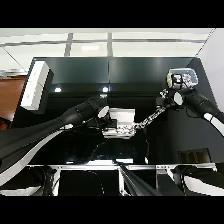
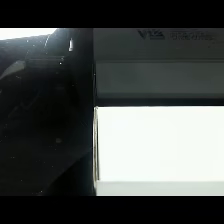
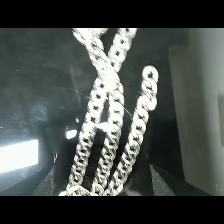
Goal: Fold the box and place the chain.
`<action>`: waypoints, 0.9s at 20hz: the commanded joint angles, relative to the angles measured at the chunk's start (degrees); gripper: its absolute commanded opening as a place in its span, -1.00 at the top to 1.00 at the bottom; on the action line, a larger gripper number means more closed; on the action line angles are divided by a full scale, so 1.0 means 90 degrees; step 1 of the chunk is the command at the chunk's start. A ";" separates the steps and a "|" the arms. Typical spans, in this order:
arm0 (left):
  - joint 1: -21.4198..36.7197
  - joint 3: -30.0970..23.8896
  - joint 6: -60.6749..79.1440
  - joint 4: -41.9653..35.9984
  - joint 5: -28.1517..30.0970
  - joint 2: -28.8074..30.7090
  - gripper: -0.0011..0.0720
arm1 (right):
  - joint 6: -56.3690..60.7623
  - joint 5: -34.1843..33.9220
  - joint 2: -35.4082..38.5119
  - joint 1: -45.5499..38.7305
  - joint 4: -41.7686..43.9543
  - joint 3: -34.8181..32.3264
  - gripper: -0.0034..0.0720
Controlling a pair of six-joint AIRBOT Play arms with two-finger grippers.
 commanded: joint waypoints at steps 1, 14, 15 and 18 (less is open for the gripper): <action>0.0000 0.0005 0.0000 -0.0002 0.0000 -0.0002 0.89 | 0.0952 0.0483 -0.0063 0.0172 -0.0206 0.0073 -1.00; 0.0002 0.0005 0.0000 -0.0002 -0.0002 -0.0002 0.89 | 0.0993 0.0401 -0.0117 0.0279 0.0384 0.0070 -1.00; 0.0000 0.0005 0.0000 -0.0002 -0.0002 -0.0002 0.89 | 0.0993 0.0420 -0.0134 0.0279 0.0393 0.0070 -1.00; 0.0000 0.0005 0.0000 -0.0002 -0.0005 -0.0002 0.89 | 0.0894 0.0410 -0.0143 0.0279 0.0389 0.0070 -0.38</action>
